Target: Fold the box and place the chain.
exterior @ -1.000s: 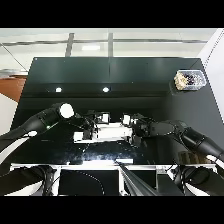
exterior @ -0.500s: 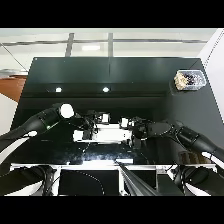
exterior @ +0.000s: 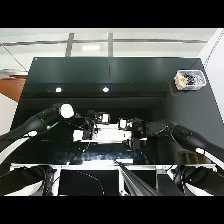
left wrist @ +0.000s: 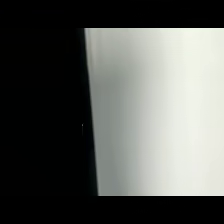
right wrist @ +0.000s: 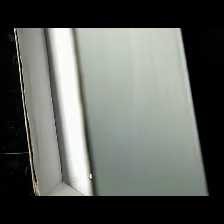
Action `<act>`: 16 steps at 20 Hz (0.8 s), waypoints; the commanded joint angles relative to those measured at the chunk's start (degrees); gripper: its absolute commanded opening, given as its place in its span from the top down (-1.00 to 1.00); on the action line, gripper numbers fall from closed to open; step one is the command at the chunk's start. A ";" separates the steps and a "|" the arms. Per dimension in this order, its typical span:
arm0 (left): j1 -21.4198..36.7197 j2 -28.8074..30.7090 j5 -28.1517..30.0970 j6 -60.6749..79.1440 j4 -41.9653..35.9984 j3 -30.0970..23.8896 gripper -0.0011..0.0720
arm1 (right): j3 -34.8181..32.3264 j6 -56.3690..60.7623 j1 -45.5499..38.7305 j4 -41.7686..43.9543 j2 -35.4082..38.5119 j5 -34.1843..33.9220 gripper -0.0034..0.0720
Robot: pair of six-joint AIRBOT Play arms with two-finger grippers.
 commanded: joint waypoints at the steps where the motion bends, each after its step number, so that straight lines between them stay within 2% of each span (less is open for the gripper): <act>1: -0.02 0.02 0.00 -0.02 -0.02 0.02 0.89 | -0.02 -0.13 0.04 0.00 -1.44 0.70 -0.94; 10: -0.02 0.02 0.04 -0.02 -0.02 0.02 0.89 | -0.02 -0.13 0.17 0.20 -1.75 1.92 -0.94; 16: -0.02 0.02 1.07 -0.02 -0.02 0.02 0.89 | -0.02 -0.13 3.89 0.13 -2.62 5.27 -0.94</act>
